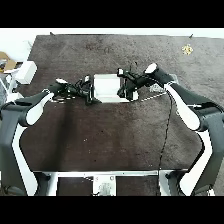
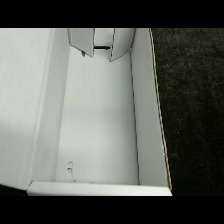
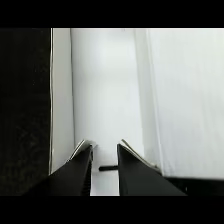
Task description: Fold the box and place the chain.
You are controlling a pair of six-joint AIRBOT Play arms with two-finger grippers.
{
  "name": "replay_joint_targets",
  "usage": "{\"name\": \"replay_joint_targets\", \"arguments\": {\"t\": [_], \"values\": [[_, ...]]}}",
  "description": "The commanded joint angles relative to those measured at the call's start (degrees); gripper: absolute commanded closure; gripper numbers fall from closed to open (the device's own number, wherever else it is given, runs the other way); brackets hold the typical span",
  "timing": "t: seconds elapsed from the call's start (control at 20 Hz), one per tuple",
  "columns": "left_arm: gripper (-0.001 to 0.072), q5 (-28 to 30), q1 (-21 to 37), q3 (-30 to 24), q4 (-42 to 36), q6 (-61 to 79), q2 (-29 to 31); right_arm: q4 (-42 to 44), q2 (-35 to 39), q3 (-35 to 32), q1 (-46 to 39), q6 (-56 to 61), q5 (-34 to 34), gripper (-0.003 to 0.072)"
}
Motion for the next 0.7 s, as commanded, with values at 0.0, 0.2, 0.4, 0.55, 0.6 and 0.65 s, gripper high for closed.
{"name": "replay_joint_targets", "arguments": {"t": [0.0, 0.2, 0.4, 0.55, 0.6, 0.65], "values": [[0.0435, 0.0, 0.0, 0.0, 0.0, 0.0, 0.0, 0.7, -0.1, 0.0, 1.7, -1.2, -3.5, 0.0498], [0.0435, 0.0, 0.0, 0.0, 0.0, 0.0, 0.0, -0.9, -0.3, 0.0, 2.0, -1.0, -3.2, 0.0454], [0.0435, 0.0, 0.0, 0.0, 0.0, 0.0, 0.0, -0.9, -0.4, 0.0, 1.9, -1.0, -3.2, 0.0451], [0.0435, 0.0, 0.0, 0.0, 0.0, 0.0, 0.0, -0.9, -0.4, 0.0, 1.9, -1.0, -3.2, 0.0450], [0.0435, 0.0, 0.0, 0.0, 0.0, 0.0, 0.0, -0.9, -0.4, 0.0, 1.9, -1.0, -3.0, 0.0449], [0.0435, 0.0, 0.0, 0.0, 0.0, 0.0, 0.0, -0.9, -0.4, 0.0, 1.9, -1.0, -2.9, 0.0444]]}}
